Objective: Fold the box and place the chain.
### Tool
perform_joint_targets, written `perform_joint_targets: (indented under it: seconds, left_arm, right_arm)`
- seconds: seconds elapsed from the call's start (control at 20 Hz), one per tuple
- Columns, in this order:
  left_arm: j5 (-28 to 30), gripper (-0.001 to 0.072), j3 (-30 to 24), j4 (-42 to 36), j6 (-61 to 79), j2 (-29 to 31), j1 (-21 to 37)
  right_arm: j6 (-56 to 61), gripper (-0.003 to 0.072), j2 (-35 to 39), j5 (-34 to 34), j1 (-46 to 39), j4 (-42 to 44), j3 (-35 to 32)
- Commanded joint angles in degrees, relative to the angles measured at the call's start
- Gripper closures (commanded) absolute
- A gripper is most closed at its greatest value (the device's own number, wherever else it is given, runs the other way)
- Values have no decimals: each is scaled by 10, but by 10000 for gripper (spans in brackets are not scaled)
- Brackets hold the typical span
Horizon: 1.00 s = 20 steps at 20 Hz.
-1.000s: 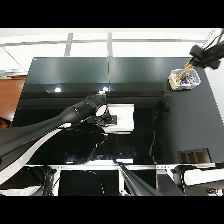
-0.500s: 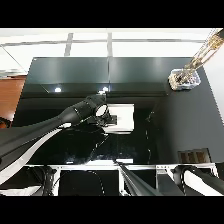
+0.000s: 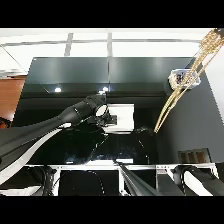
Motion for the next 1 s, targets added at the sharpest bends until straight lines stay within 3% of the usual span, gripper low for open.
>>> perform_joint_targets:
  seconds: [0.0, 0.6, 0.75, 0.95]
  left_arm:
    - [-1, 678, 0, 0, 0, 0, 0]
    - [-2, 678, 0, 0, 0, 0, 0]
    - [-2, 678, 0, 0, 0, 0, 0]
    - [-2, 678, 0, 0, 0, 0, 0]
  right_arm:
    - [-2, 676, 3, 25, 31, 28, 0]
    - [3, 676, 2, 36, 146, 28, -5]
    - [2, 677, 2, 30, 169, 28, -43]
    - [-9, 677, 1, -38, 208, 28, -133]
